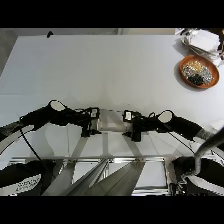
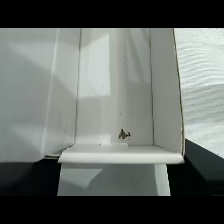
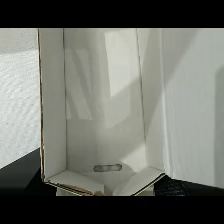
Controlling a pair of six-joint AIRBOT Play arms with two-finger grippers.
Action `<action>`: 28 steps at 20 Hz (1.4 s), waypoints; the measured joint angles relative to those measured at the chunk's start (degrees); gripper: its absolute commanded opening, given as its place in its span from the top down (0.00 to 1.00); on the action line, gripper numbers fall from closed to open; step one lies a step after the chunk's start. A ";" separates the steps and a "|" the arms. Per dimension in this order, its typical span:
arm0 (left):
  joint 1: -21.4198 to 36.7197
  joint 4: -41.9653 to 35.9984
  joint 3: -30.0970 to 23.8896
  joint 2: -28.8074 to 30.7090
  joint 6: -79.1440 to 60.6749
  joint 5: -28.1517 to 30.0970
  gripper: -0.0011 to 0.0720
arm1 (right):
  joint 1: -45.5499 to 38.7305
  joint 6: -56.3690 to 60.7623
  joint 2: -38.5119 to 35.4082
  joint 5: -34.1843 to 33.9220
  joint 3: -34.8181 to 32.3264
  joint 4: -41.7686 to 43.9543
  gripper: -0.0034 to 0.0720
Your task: Fold the box and place the chain.
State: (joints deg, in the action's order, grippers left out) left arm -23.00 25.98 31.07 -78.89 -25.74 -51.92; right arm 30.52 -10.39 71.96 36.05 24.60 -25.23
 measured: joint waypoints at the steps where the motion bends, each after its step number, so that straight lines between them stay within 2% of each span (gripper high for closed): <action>1: -0.02 -0.17 0.00 -0.22 0.00 -0.15 0.25 | 0.00 0.00 0.00 -0.02 0.00 -0.02 0.57; 3: -0.02 -0.28 0.02 -0.61 0.00 -0.44 0.55 | 0.00 -0.02 0.00 0.07 0.00 -0.04 0.57; 4: -0.02 -0.26 0.02 -0.76 0.00 -0.44 0.62 | 0.00 -0.02 0.00 0.04 0.00 -0.04 0.57; 28: -0.04 1.01 0.04 -1.18 0.22 -0.17 0.61 | 0.00 0.00 -0.02 0.39 0.00 0.00 0.57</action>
